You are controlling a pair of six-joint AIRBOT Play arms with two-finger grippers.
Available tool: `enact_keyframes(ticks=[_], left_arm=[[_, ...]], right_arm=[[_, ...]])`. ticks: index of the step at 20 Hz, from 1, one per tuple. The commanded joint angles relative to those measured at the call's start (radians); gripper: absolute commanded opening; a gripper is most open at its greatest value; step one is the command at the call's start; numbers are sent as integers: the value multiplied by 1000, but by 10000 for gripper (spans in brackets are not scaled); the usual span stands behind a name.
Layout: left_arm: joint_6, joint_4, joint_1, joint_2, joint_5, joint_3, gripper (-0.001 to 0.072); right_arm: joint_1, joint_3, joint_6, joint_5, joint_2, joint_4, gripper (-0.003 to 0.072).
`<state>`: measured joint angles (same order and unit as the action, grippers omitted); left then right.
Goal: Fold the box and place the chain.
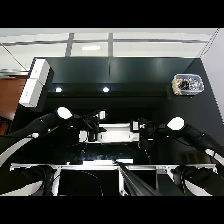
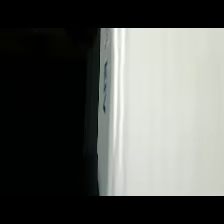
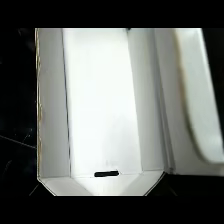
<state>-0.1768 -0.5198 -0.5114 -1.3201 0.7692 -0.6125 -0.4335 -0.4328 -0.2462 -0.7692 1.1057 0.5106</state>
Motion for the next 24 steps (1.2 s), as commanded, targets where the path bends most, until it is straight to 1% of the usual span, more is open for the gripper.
enact_keyframes(ticks=[1, 7, 14, 20, 21, 24], left_arm=[[1, 0, 0, -1, -3, 0, 30], [1, 0, 0, -1, -3, 0, 30], [1, 1, 0, -1, -3, 0, 30], [1, 0, 0, -1, -3, 0, 30], [1, 1, 0, -1, -3, 0, 30], [1, 0, 0, -1, -3, 0, 30]], right_arm=[[-5, 8, -17, 27, 35, -5, 682], [-40, 8, -16, 59, 38, 9, 682], [-58, 7, -8, 101, 38, -44, 682], [-60, 7, -9, 100, 39, -38, 682], [-61, 7, -9, 101, 39, -37, 661], [-61, 7, -8, 101, 39, -35, 660]])
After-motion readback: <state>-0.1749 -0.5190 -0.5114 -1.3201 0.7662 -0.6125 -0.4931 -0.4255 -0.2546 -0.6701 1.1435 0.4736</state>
